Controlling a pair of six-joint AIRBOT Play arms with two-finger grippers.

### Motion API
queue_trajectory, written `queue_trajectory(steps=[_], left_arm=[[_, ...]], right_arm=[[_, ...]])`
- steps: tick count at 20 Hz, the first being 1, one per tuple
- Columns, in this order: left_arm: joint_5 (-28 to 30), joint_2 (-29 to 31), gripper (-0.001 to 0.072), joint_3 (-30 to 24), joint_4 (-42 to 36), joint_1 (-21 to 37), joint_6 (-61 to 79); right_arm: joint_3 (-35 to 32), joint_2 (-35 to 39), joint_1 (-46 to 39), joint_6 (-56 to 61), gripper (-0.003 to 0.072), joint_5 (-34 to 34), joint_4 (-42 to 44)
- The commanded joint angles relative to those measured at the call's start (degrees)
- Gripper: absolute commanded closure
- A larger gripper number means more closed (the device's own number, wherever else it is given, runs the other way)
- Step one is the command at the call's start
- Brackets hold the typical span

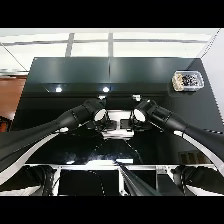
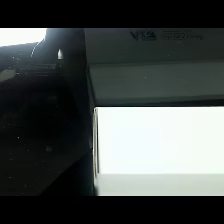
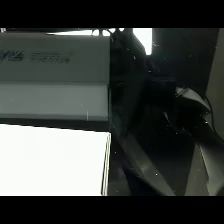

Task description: Fold the box and place the chain.

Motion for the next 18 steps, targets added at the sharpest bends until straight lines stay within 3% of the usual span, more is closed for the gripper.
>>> queue_trajectory(steps=[1,6,8,9,15,18], left_arm=[[-0.02,0.0,0.0679,-0.02,-0.02,0.04,-0.04],[0.0,0.0,0.0679,-0.02,-0.02,0.04,-0.04],[-0.07,0.0,0.0679,-0.02,-0.02,0.04,-0.04],[-0.04,0.0,0.0679,-0.02,0.0,0.04,-0.04],[-0.04,0.0,0.0679,-0.02,0.0,0.04,-0.04],[-0.04,0.0,0.0679,-0.02,0.0,0.04,-0.04]], right_arm=[[0.02,-0.02,0.07,-0.04,0.0673,-0.13,0.48],[0.02,-0.02,0.07,-0.09,0.0668,-0.33,0.35],[0.04,0.52,-0.11,-0.26,0.0334,0.33,0.26],[0.04,1.4,-0.39,-1.62,0.0297,0.94,-0.13],[0.04,15.54,-3.48,-12.81,0.0297,5.62,-1.38],[-0.02,25.35,-6.84,-14.27,0.0297,10.05,-8.02]])
